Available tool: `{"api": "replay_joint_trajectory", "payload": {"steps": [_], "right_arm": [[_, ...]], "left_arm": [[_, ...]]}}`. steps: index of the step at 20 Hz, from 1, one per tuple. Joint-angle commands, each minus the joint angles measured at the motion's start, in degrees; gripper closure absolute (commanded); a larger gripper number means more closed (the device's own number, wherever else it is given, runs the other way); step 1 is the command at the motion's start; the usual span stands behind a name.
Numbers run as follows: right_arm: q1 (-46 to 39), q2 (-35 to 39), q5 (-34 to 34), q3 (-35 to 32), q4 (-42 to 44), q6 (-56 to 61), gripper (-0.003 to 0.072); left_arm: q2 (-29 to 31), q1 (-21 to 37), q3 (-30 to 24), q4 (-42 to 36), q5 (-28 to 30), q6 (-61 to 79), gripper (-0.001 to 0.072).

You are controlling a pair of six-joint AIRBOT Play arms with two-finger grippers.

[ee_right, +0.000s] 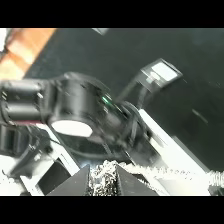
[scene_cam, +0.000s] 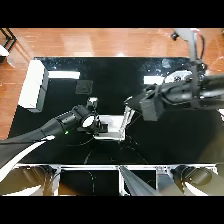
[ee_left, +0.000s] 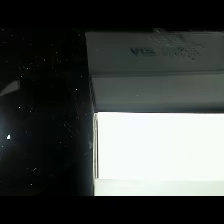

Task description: Fold the box and place the chain.

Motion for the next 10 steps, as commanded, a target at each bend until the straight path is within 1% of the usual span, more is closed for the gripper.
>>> {"api": "replay_joint_trajectory", "payload": {"steps": [1,3,6,10], "right_arm": [[4.3,-3.0,-7.0,0.0,-0.5,0.0,0.0667],[4.9,-4.7,-7.1,0.0,-2.6,0.7,0.0667],[4.9,-5.2,-6.7,0.0,-7.3,2.5,0.0667],[5.0,-5.2,-2.8,0.0,-9.8,4.0,0.0667]], "left_arm": [[0.0,0.0,0.0,0.0,0.0,0.0,0.0683],[0.0,0.0,0.0,0.0,0.0,0.0,0.0683],[0.0,0.0,0.0,0.0,-0.1,0.0,0.0683],[0.0,0.0,0.0,0.0,0.0,0.0,0.0683]]}}
